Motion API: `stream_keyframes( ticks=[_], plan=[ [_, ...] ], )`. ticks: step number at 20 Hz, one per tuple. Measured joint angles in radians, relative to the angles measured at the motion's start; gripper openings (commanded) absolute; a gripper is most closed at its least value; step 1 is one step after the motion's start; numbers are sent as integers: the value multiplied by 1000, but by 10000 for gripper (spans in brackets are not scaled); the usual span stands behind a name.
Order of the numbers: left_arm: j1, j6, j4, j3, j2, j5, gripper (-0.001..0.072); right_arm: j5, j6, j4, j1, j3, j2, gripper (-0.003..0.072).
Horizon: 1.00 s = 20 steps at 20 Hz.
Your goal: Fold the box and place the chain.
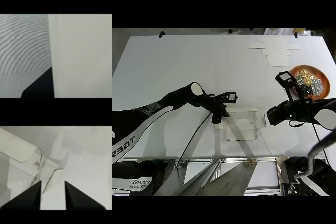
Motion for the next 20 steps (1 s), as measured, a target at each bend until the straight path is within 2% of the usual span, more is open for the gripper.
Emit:
stream_keyframes(
  ticks=[1, 7, 11, 14, 15, 16, 17, 18, 20],
  plan=[
    [0, 0, 0, 0, 0, 0, 11, 1, -48, 19, 0, 0, 0, 21],
    [0, 0, 0, 0, 0, 0, 11, 28, -600, 298, 0, -69, -18, 16],
    [0, 0, 0, 0, 0, 0, 11, 16, -943, 356, 0, -166, -73, 16],
    [0, 0, 0, 0, 0, 0, 11, -34, -1114, 362, 3, -232, -107, 17],
    [0, 0, 0, 0, 0, 0, 11, -56, -1157, 362, 10, -256, -112, 75],
    [0, 0, 0, 0, 0, 0, 11, -79, -1192, 362, 20, -280, -114, 329],
    [0, 0, 0, 0, 0, -1, 11, -107, -1221, 362, 33, -306, -113, 652],
    [0, 0, 0, 0, 0, -2, 11, -135, -1242, 362, 47, -331, -109, 713],
    [0, 0, 0, 0, 0, -3, 11, -209, -1269, 362, 76, -377, -98, 714]
  ],
)
